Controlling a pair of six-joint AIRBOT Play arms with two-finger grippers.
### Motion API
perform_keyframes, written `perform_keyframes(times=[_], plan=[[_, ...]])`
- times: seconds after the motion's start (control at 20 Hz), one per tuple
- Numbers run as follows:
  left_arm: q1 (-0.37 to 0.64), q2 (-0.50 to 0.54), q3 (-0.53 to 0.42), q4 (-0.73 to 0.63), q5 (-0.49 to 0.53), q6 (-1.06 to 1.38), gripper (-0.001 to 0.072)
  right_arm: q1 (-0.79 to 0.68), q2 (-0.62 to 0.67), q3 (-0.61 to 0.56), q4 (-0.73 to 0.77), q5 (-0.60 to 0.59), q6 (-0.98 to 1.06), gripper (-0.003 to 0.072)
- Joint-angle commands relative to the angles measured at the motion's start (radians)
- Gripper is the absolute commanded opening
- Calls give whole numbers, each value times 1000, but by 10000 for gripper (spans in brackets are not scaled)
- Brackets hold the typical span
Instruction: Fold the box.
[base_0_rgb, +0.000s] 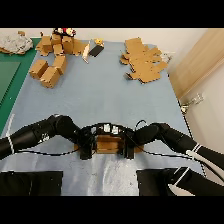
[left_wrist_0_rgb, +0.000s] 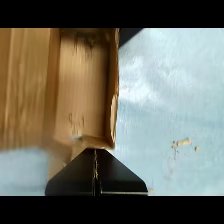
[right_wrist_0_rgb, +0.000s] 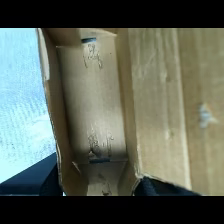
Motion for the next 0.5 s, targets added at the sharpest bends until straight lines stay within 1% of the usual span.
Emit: perform_keyframes(times=[0.0,0.1,0.2,0.25,0.3,0.35,0.4,0.45], plan=[[0,20,1,136,-63,-307,8,1,0,1,0,0,-1,452],[0,83,1,153,-52,-432,8,1,0,0,0,0,-1,452],[2,169,1,169,-43,-579,8,1,0,1,0,0,-1,452],[2,214,1,227,-42,-718,8,1,0,0,0,0,-1,452],[2,255,0,312,-43,-885,9,1,0,0,0,0,-1,452],[3,297,-2,430,-47,-1091,9,1,0,1,0,0,-1,452],[8,333,-8,545,-66,-1275,10,1,0,1,0,0,-1,452],[22,357,-17,618,-99,-1421,10,1,0,1,0,0,-1,452]])
